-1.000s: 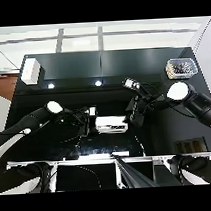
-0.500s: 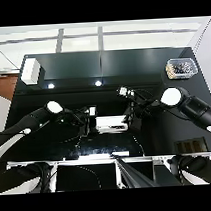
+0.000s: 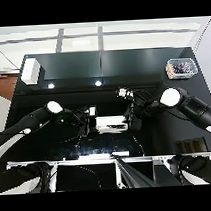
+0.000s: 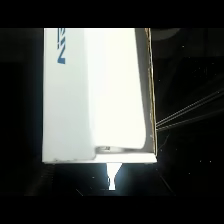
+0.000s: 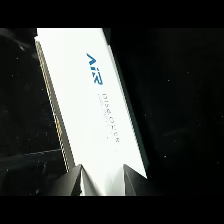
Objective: Fold the box and place the chain.
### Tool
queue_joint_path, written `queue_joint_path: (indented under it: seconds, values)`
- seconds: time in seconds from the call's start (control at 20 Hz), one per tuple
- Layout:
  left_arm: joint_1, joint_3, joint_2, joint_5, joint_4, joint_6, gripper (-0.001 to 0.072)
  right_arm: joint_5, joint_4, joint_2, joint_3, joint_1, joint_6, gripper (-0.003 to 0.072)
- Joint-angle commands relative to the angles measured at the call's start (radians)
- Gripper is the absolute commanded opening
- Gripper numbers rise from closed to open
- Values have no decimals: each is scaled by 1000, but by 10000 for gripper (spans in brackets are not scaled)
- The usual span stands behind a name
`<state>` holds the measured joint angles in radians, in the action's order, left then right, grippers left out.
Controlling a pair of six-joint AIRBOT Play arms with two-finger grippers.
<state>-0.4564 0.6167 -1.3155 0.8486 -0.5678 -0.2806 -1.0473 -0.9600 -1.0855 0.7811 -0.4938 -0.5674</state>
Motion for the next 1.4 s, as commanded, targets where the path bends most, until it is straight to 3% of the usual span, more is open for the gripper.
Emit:
queue_joint_path:
  seconds: [0.0, 1.1, 1.15, 1.2, 1.35]
  values:
    - [0, 0, -1, 0, 0, 0, 482, -25, 2, 0, -1, -1, 0, 290]
    - [0, 0, -1, 0, 0, 0, 483, 36, 28, 5, -31, -1, -9, 291]
    - [0, 0, -1, 0, 0, 0, 483, 35, 28, 5, -31, -1, -9, 285]
    - [0, 0, -1, 0, 0, 0, 482, 34, 28, 5, -31, -1, -9, 173]
    - [0, 0, -1, 0, 0, 0, 483, 34, 28, 5, -32, -1, -9, 187]
